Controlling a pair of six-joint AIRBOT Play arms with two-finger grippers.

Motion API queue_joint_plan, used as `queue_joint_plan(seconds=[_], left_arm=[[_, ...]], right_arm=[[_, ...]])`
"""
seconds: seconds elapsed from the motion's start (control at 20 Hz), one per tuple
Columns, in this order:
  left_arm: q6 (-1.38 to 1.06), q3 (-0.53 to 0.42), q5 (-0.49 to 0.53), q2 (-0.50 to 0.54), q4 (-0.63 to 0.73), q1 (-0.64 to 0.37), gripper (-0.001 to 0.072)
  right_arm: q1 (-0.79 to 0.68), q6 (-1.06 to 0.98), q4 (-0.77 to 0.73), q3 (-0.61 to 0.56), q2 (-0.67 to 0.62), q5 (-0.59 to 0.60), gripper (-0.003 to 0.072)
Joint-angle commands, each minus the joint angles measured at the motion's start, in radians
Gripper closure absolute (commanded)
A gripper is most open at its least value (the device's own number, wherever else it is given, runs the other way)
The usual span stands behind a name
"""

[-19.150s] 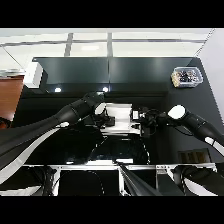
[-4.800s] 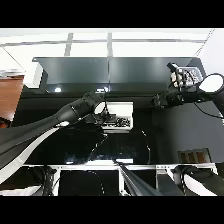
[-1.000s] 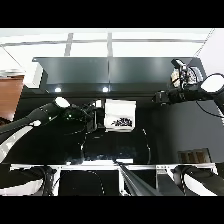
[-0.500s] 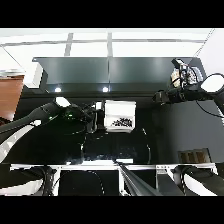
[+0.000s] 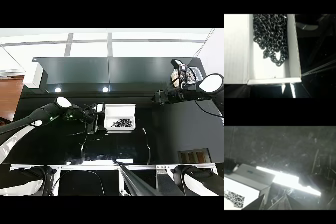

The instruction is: Fold the box and place the chain.

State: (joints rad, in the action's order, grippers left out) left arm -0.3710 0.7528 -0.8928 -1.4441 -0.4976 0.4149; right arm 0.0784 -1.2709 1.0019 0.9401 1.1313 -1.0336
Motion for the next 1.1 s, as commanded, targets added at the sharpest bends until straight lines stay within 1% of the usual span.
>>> queue_joint_plan(seconds=[0.0, 0.05, 0.15, 0.2, 0.25, 0.35, 0.4, 0.5, 0.6, 0.65, 0.85, 1.05], left_arm=[[-0.002, 0.0, 0.002, 0.0, -0.003, 0.001, 0.0222], [-0.002, 0.0, 0.002, 0.0, -0.003, 0.001, 0.0222], [-0.002, 0.0, 0.002, 0.0, -0.003, 0.001, 0.0222], [-0.002, 0.0, 0.002, 0.0, -0.003, 0.001, 0.0222], [-0.002, 0.0, 0.002, 0.0, -0.003, 0.001, 0.0222], [-0.002, 0.0, 0.002, 0.0, -0.003, 0.001, 0.0222], [-0.002, 0.0, 0.002, 0.0, -0.003, 0.001, 0.0222], [-0.002, 0.0, 0.002, 0.0, -0.003, 0.001, 0.0222], [-0.002, 0.0, 0.001, 0.0, -0.005, 0.001, 0.0222], [-0.002, 0.0, 0.001, 0.0, -0.006, 0.001, 0.0222], [-0.002, 0.0, 0.0, 0.0, -0.006, 0.001, 0.0222], [-0.002, 0.0, 0.0, 0.0, -0.006, 0.002, 0.0222]], right_arm=[[0.048, -0.015, -0.006, 0.0, 0.032, 0.024, 0.0032], [0.072, -0.015, -0.01, 0.001, 0.047, 0.064, -0.0032], [0.114, -0.014, -0.057, 0.001, 0.079, 0.172, -0.0032], [0.131, -0.011, -0.097, 0.001, 0.095, 0.204, -0.0031], [0.147, 0.014, -0.14, 0.001, 0.113, 0.207, -0.0031], [0.176, 0.145, -0.171, 0.001, 0.129, 0.169, -0.0029], [0.186, 0.258, -0.175, 0.002, 0.127, 0.138, -0.0029], [0.184, 0.454, -0.179, 0.012, 0.126, 0.045, -0.003], [0.185, 0.609, -0.183, 0.018, 0.126, -0.051, -0.003], [0.185, 0.667, -0.193, 0.018, 0.126, -0.07, -0.003], [0.211, 0.827, -0.223, 0.018, 0.126, -0.115, -0.003], [0.269, 0.87, -0.222, 0.017, 0.129, -0.082, -0.0029]])
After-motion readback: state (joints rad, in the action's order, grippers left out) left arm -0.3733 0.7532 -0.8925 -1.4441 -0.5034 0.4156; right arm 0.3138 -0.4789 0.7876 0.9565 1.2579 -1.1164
